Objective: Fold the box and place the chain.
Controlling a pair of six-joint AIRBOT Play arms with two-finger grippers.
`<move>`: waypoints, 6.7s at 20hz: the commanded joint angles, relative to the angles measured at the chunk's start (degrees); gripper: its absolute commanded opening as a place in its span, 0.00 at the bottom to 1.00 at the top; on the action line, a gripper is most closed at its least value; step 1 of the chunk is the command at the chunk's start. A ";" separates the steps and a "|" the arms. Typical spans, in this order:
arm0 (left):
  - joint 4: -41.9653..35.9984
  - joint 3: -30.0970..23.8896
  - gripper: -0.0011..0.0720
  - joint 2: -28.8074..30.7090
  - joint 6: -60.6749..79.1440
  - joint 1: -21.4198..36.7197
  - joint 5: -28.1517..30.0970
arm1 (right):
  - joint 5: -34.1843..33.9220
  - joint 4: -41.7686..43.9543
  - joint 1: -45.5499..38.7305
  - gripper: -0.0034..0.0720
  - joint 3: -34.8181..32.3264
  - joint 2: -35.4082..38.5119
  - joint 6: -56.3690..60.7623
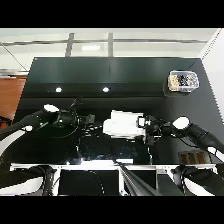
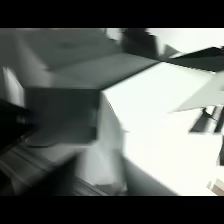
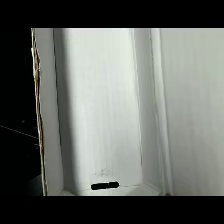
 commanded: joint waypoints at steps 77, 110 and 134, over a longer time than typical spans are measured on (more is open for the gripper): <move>66.05 33.51 0.55 -5.70 -68.65 -39.08 0.07 | 0.02 0.00 0.04 0.18 -0.02 -0.04 0.04; 68.59 36.33 0.05 -11.82 -77.55 -37.27 -4.13 | 0.02 0.00 0.04 0.18 -0.02 -0.04 0.04; 71.23 41.27 0.06 -15.52 -78.99 -37.40 -10.03 | 0.02 0.00 0.04 0.17 -0.02 -0.02 0.02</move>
